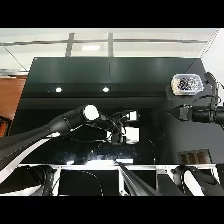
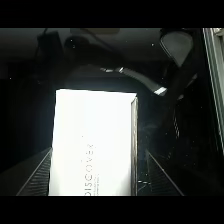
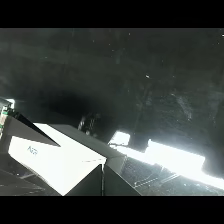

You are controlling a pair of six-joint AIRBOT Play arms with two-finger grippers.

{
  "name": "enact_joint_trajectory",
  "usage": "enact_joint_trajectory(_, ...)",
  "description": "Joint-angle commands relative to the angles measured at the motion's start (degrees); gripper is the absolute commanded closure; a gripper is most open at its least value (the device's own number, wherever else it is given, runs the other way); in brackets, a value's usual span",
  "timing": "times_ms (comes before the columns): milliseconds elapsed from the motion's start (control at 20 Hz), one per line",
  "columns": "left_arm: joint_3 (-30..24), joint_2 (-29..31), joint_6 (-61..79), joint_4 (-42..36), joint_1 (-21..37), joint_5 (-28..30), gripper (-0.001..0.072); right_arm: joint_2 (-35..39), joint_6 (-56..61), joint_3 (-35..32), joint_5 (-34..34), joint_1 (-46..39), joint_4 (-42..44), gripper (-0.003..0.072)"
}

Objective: Fold the box and place the chain.

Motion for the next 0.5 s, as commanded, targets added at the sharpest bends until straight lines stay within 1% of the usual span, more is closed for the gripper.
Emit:
enact_joint_trajectory(0,0.1,-0.1,-0.4,0.5,-0.1,-0.8,0.0001,0.0,-0.1,0.0,-0.1,0.0,0.0,0.0681)
enact_joint_trajectory(450,0.0,-0.1,-0.4,1.9,-0.1,-1.0,0.0001,0.0,-0.1,0.0,-0.9,0.0,0.0,0.0681)
